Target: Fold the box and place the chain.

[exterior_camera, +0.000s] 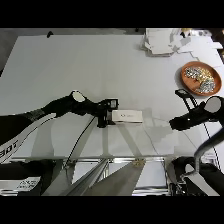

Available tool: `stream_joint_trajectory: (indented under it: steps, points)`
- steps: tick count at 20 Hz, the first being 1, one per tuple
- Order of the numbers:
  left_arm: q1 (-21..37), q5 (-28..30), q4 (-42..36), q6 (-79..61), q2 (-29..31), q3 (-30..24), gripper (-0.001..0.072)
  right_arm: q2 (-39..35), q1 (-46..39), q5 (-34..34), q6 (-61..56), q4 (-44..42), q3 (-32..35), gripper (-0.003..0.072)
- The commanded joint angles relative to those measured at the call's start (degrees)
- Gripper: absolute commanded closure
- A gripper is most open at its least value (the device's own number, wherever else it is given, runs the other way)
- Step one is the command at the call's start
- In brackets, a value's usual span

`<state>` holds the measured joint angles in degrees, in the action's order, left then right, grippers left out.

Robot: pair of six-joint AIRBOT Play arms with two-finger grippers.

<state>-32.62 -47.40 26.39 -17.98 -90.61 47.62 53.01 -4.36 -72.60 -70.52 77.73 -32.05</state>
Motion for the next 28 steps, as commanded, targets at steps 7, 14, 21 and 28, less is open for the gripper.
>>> stream_joint_trajectory:
  steps: [7,14,21,28]
  points:
    - [0.1,-0.1,-3.1,0.7,0.2,0.0,0.0702,0.0,-0.1,-0.3,-0.1,0.0,0.0,0.0669]
    - [10.4,11.0,12.4,27.1,13.7,0.0,0.0708,0.0,-0.1,-0.3,-0.1,0.0,0.0,0.0669]
    - [37.6,6.0,30.2,60.5,22.2,0.0,0.0709,0.0,-0.1,-0.3,-0.1,0.0,0.0,0.0669]
    - [53.8,2.4,44.2,73.5,18.8,-0.5,0.0698,0.0,-0.1,-0.3,-0.1,0.0,0.0,0.0669]
